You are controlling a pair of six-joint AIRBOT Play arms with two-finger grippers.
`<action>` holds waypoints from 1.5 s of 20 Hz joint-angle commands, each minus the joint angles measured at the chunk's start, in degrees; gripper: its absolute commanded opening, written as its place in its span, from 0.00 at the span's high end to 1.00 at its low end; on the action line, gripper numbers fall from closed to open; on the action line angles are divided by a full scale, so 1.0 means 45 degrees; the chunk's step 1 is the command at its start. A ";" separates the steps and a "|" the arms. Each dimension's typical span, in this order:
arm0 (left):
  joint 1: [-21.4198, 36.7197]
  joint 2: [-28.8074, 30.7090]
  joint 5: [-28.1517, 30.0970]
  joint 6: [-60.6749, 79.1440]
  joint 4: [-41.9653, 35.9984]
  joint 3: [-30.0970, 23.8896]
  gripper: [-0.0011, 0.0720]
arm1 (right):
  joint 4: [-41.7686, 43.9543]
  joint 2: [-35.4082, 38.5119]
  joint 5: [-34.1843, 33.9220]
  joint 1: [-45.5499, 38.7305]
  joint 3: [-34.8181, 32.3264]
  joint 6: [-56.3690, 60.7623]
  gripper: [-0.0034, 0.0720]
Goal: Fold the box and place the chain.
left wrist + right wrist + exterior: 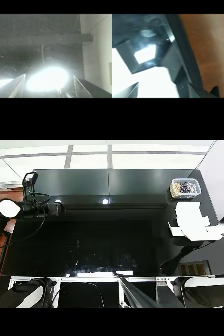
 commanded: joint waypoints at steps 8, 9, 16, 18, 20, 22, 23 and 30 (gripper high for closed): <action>0.0063 -0.0325 -0.1219 -0.0486 -0.0321 0.0126 0.03 | 0.1438 0.0869 0.1175 0.0510 0.0165 -0.1681 0.93; 0.0063 -0.0325 -0.1059 -0.0486 -0.0321 0.0121 0.03 | 0.2118 0.1457 0.1166 0.0544 -0.0204 -0.1676 0.93; -0.0083 -0.0753 -0.0884 -0.0389 -0.1263 0.0073 0.03 | 0.6154 0.6717 -0.1175 0.2642 -0.6071 -0.1326 0.93; -0.0491 -0.1059 -0.0767 -0.0335 -0.1282 0.0073 0.03 | 0.7815 0.8349 -0.2856 0.4177 -0.8364 -0.1792 0.93; -0.0996 -0.1452 -0.0646 0.0039 -0.1957 0.0078 0.03 | 0.9428 0.9661 -0.4857 0.6081 -1.0380 -0.1885 0.93; -0.1151 -0.2205 -0.0845 0.2900 -0.5387 0.0078 0.03 | 1.0778 1.0112 -0.6654 0.8281 -1.1788 -0.1880 0.93; -0.1151 -0.2705 -0.0933 0.4396 -0.7363 0.0078 0.03 | 1.1137 1.0083 -0.7368 0.9316 -1.2186 -0.1880 0.93; -0.1797 -0.6407 -0.1209 0.7723 -1.1696 0.1336 0.03 | 1.1220 1.0078 -0.9782 1.3814 -1.2774 -0.1481 0.93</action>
